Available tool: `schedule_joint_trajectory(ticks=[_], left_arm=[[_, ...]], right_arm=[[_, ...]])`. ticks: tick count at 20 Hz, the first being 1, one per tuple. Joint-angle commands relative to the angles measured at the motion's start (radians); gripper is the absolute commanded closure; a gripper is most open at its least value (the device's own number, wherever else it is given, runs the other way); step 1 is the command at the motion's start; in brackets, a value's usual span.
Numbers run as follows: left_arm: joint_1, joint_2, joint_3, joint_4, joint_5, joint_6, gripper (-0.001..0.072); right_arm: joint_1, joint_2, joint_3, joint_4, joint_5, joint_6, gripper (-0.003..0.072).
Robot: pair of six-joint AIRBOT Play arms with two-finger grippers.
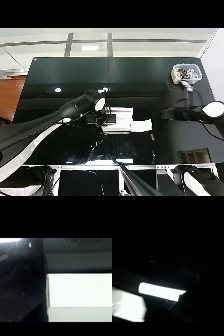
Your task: Fold the box and place the chain.
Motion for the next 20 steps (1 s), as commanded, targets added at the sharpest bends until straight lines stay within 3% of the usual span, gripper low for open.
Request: schedule_joint_trajectory(ticks=[1, 4, 8, 11, 12, 13, 14, 18, 19, 20], left_arm=[[0.001, 0.0, 0.001, -0.002, 0.003, 0.0, 0.0683], [0.001, 0.0, 0.001, -0.005, 0.003, 0.0, 0.0682], [0.001, 0.0, 0.001, -0.005, 0.003, 0.0, 0.0682], [0.001, 0.0, 0.001, -0.005, 0.003, 0.0, 0.0683], [0.001, 0.0, 0.001, -0.005, 0.003, 0.0, 0.0682], [0.001, 0.0, 0.001, -0.005, 0.003, 0.0, 0.0682], [0.001, 0.0, 0.001, -0.005, 0.003, 0.0, 0.0682], [0.001, 0.0, 0.001, -0.005, 0.003, 0.0, 0.0682], [0.001, 0.0, 0.001, -0.005, 0.003, 0.0, 0.0682], [0.001, 0.0, 0.001, -0.005, 0.003, 0.0, 0.0682]], right_arm=[[-0.202, -0.04, -0.114, 0.119, 0.061, 0.203, 0.067], [-0.104, -0.206, -0.147, 0.338, 0.136, -0.011, 0.067], [0.085, -0.384, -0.116, 0.592, 0.131, -0.209, 0.067], [0.146, -0.403, -0.029, 0.55, 0.143, -0.216, 0.0666], [0.146, -0.402, 0.007, 0.526, 0.169, -0.215, 0.0486], [0.146, -0.402, 0.041, 0.505, 0.202, -0.215, 0.0185], [0.146, -0.402, 0.077, 0.488, 0.246, -0.215, 0.01], [0.185, -0.402, 0.15, 0.487, 0.325, -0.18, 0.0103], [0.207, -0.402, 0.165, 0.486, 0.325, -0.172, 0.0169], [0.228, -0.402, 0.182, 0.482, 0.325, -0.166, 0.0281]])
